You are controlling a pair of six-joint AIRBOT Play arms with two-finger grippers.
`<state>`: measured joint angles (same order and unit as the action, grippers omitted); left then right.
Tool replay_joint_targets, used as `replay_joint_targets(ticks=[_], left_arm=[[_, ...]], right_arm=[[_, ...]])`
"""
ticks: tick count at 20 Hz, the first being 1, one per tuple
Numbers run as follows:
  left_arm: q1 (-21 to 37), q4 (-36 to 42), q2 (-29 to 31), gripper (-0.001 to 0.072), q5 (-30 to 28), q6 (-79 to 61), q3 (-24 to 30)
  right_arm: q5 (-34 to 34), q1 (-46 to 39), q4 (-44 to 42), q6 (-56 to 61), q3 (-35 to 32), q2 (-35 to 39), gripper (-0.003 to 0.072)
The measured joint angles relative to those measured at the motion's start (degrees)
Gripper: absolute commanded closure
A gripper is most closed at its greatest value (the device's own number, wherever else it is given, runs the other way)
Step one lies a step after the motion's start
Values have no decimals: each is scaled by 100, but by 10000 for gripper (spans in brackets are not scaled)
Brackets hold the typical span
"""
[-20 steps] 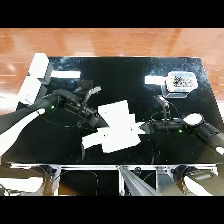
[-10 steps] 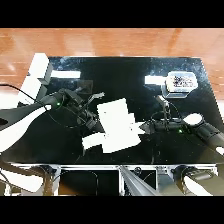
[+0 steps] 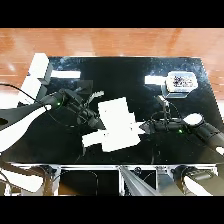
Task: Fold the box and place the chain.
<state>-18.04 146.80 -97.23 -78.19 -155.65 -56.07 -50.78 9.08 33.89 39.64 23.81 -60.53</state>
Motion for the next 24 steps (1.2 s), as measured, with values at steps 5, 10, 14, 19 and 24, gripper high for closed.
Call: replay_joint_targets(ticks=[5, 10, 14, 19, 24], left_arm=[[-33, 114, -9, 264, 74, -48, -13], [-160, 136, -17, 311, 70, -166, -87], [-190, 28, -20, 485, 70, -192, -105], [-197, -33, -20, 686, 74, -201, -114], [-197, -136, -20, 687, 63, -212, -258]], right_arm=[[2, 0, 11, 0, 0, 0, 647], [2, 0, 22, 0, 0, 0, 647], [2, 0, 22, 0, 0, 0, 647], [-2, 0, 24, 0, 0, 0, 646], [-24, -55, 50, 0, 46, 0, -20]])
